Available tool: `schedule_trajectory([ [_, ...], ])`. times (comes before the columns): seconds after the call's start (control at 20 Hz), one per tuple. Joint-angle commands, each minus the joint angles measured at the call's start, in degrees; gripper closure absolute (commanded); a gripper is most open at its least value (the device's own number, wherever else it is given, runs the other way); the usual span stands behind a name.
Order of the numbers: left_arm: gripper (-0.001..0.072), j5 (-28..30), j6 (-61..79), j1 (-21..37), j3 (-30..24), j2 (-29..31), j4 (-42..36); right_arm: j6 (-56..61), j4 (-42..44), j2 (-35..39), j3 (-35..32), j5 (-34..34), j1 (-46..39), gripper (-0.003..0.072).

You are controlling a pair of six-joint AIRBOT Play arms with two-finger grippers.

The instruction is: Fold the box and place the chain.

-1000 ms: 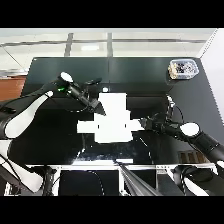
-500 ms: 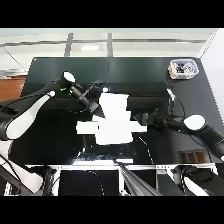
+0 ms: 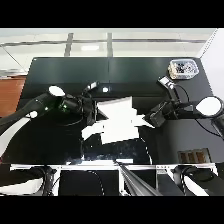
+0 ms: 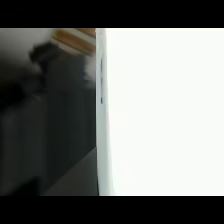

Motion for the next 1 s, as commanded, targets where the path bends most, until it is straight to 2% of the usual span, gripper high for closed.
schedule_trajectory([
  [0.0, 0.0683, 9.86, 14.43, -2.73, -3.48, 1.77, 4.17, -11.47, -2.91, -0.04, -2.27, 0.17, 2.01, -0.0013],
  [0.1, 0.0683, 14.4, 14.4, -3.8, -3.5, 1.57, 5.35, -14.4, -2.86, -0.04, -4.92, -0.98, 5.35, -0.0013],
  [0.45, 0.0682, 14.64, 13.68, -4.83, -3.13, -0.63, 5.42, -20.26, -2.89, -0.04, -13.29, -12.7, 16.24, -0.0013],
  [0.75, 0.0682, 14.64, 13.68, -4.83, -3.13, -0.63, 5.46, -26.08, -2.73, -3.34, -15.76, -16.7, 22.51, -0.0013],
  [0.95, 0.0682, 14.64, 13.68, -4.83, -3.13, -0.63, 5.46, -26.08, 4.28, -7.45, -15.76, -27.5, 26.47, -0.0013],
])
